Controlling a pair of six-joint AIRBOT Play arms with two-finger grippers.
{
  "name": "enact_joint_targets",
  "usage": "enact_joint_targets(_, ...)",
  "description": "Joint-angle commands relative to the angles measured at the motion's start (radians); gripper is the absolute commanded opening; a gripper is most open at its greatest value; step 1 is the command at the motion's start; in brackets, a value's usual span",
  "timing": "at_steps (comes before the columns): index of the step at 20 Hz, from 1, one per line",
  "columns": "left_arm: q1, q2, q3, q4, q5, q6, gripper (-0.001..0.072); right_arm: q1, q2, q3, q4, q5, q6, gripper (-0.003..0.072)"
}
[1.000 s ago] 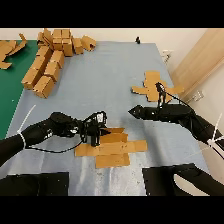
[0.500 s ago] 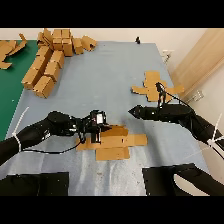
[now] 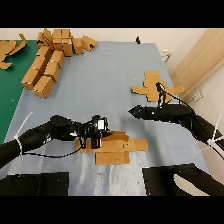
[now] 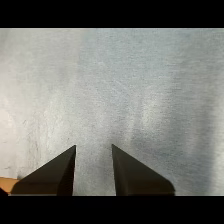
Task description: Fold the box.
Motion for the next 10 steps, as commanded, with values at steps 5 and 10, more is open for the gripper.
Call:
enact_joint_targets(5,-0.003,0.001,-0.032,0.001,-0.002,-0.020,0.0013,0.001,0.000,0.000,0.000,0.000,0.000,0.0366)
enact_joint_targets(10,-0.004,0.001,-0.035,0.001,-0.019,-0.051,0.0014,0.001,0.000,0.000,0.000,0.000,0.000,0.0367)
